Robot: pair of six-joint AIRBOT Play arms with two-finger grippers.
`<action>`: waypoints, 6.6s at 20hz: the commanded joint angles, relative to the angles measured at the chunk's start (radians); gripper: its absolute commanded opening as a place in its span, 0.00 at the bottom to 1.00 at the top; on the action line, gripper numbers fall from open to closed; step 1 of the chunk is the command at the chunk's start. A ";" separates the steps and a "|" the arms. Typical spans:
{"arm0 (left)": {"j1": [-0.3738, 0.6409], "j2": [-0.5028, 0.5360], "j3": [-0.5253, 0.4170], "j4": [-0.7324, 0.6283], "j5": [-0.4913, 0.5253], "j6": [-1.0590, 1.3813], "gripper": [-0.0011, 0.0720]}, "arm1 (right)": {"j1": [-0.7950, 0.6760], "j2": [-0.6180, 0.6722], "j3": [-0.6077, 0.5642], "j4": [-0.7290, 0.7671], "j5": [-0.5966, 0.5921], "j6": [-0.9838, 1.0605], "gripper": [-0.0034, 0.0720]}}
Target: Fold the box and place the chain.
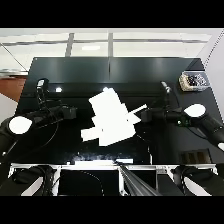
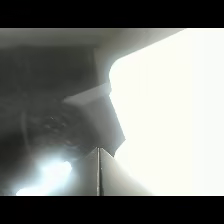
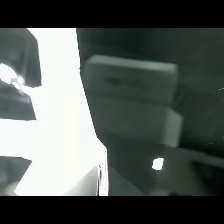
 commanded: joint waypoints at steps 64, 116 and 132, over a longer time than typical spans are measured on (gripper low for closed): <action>-0.299 -0.658 0.340 -0.165 -0.211 1.215 0.05 | 0.055 -0.026 0.017 -0.543 0.257 -0.592 0.98; -0.301 -0.654 0.330 -0.142 -0.187 1.215 0.05 | 0.201 0.001 -0.009 -0.287 -0.122 -0.695 0.99; -0.301 -0.647 0.330 -0.141 -0.185 1.215 0.05 | 0.142 -0.093 -0.019 -0.099 0.039 -0.849 0.99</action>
